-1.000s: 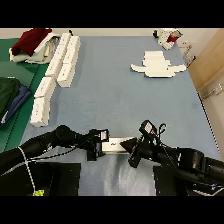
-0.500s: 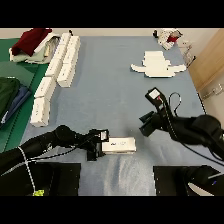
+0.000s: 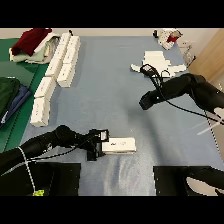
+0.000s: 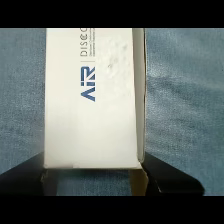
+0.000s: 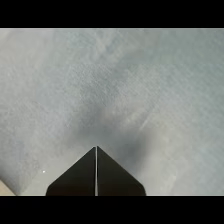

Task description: Fold the box.

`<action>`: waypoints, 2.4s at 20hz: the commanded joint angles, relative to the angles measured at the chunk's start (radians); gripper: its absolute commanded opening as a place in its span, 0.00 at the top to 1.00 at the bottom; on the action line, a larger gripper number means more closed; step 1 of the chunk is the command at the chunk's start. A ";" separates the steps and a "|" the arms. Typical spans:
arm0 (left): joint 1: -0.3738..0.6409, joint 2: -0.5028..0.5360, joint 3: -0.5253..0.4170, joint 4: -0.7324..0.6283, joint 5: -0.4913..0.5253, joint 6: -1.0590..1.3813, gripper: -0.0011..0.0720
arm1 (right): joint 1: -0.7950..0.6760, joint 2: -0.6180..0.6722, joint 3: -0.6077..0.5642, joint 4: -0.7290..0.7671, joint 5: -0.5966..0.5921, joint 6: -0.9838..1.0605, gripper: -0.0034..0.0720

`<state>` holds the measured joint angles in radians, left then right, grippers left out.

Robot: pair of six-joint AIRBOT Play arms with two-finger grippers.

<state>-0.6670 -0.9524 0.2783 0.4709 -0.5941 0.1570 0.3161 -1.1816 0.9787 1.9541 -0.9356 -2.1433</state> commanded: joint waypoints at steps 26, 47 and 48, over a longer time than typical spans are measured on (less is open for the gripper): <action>0.735 0.087 0.079 0.592 0.178 -1.227 0.34 | -0.018 -0.080 0.076 0.024 -0.042 -0.038 0.95; 0.797 -0.472 0.617 0.592 0.225 -1.205 0.34 | -0.018 -0.080 0.076 0.023 -0.042 -0.038 0.95; 0.791 -0.480 0.622 0.592 0.229 -1.187 0.34 | -0.018 -0.080 0.076 0.023 -0.042 -0.038 0.95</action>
<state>0.1333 -1.3987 0.8627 1.0630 -0.3687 -1.0515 0.2989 -1.2613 1.0534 1.9774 -0.9783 -2.1815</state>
